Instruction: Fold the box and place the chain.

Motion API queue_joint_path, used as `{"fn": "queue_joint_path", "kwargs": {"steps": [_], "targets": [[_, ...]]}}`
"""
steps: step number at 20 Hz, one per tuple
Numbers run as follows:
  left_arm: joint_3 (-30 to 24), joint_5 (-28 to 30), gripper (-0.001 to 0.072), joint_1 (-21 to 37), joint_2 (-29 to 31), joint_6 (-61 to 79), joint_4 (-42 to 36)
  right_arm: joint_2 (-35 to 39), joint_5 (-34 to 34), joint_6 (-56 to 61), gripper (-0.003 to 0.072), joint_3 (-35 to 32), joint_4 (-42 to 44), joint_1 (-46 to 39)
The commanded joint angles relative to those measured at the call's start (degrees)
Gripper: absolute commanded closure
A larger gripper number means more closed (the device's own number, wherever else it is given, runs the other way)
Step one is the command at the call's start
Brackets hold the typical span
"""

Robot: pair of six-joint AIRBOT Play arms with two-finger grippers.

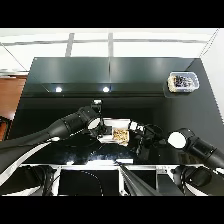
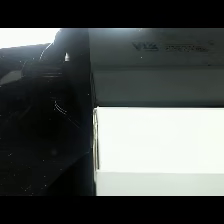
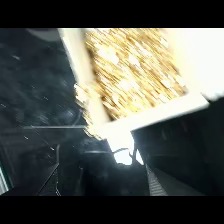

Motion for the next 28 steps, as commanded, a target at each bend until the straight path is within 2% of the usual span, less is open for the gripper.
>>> {"fn": "queue_joint_path", "kwargs": {"steps": [1, 6, 10, 17, 24, 25, 28], "targets": [[-0.02, 0.02, 0.0680, -0.02, -0.02, 0.00, 0.02, -1.11, -2.16, 2.25, 0.0071, -0.15, 2.97, 1.27], [-0.02, 0.00, 0.0680, -0.02, -0.02, 0.02, 0.02, -3.06, -2.91, 19.43, 0.0071, 0.15, -2.27, 1.31], [-0.02, 0.00, 0.0680, -0.02, -0.02, 0.02, 0.02, -3.41, -2.84, 21.35, 0.0071, 1.07, -2.47, 1.33], [-0.02, 0.04, 0.0680, -0.02, -0.02, 0.02, 0.02, -5.38, -3.13, 35.26, 0.0071, 2.71, -4.66, 6.36], [-0.02, 0.17, 0.0680, -0.02, -0.02, 0.02, 0.02, -5.40, -7.08, 43.21, 0.0074, 2.73, -9.25, 10.19], [-0.02, 0.17, 0.0680, -0.02, -0.02, 0.02, 0.02, -5.40, -7.69, 44.19, 0.0165, 2.73, -10.71, 10.71], [-0.02, 0.17, 0.0680, -0.02, -0.02, 0.02, 0.02, -5.86, -8.02, 46.82, 0.0170, 2.75, -14.10, 12.57]]}}
